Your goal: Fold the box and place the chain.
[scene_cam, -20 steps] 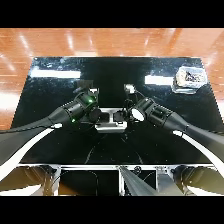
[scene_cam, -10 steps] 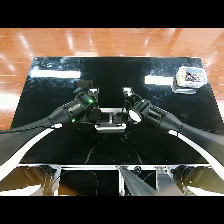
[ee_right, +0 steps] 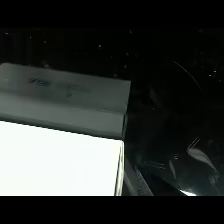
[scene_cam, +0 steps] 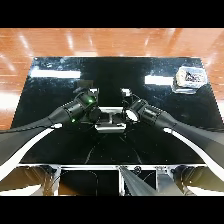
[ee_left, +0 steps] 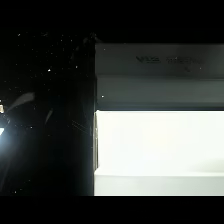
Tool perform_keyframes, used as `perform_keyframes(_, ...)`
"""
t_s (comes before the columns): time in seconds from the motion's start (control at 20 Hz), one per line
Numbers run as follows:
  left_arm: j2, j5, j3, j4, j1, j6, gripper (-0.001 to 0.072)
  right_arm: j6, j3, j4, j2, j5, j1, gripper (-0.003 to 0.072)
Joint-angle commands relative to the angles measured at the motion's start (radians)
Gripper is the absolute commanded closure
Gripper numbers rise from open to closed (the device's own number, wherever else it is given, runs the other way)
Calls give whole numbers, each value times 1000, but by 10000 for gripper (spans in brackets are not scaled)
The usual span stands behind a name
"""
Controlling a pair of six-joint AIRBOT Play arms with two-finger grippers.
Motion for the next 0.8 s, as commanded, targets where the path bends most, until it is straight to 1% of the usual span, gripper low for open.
perform_keyframes(0.0, -1, 0, 0, 0, 0, 0, 690, 0, 4, -1, -7, 1, 0, 221)
perform_keyframes(0.45, -1, -3, 0, 0, -2, 0, 690, -19, 8, 6, -27, 13, 0, 221)
perform_keyframes(0.75, -1, -2, 0, 0, -2, 0, 690, -46, 62, 6, -23, 50, 0, 220)
